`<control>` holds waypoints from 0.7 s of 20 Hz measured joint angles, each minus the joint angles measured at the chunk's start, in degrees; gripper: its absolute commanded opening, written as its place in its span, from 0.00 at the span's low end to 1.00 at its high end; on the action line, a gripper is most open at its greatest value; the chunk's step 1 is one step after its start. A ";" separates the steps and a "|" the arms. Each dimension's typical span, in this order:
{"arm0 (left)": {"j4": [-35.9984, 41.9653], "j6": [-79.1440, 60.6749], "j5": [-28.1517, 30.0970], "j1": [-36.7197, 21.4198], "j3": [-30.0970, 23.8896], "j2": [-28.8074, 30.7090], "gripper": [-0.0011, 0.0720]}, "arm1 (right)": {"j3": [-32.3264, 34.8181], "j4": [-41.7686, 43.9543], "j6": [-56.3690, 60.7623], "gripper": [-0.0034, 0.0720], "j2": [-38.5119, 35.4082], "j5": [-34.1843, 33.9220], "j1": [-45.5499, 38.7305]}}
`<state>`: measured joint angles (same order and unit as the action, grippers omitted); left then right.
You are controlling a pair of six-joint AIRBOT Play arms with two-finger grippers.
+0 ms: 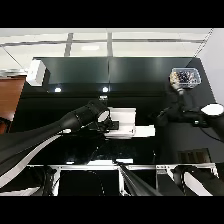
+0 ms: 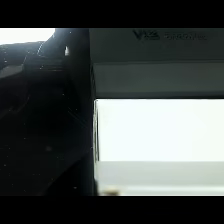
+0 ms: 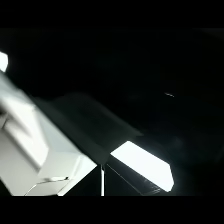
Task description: Fold the box and place the chain.
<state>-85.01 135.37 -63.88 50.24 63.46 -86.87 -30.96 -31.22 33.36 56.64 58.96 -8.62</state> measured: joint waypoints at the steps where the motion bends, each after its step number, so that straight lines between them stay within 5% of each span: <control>1: 0.00 0.00 0.00 0.00 0.00 0.00 0.05 | -0.11 -1.44 5.42 0.06 -0.37 0.50 -3.39; 7: 0.02 0.00 0.00 0.00 0.00 0.00 0.05 | 2.75 -19.41 33.94 0.06 -0.35 3.39 -10.51; 14: 0.02 -0.02 0.00 0.00 0.00 0.00 0.05 | 6.58 -12.33 36.41 0.06 5.99 2.78 2.84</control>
<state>-84.99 135.35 -63.88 50.24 63.46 -86.87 -24.38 -43.55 69.78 62.63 61.73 -5.78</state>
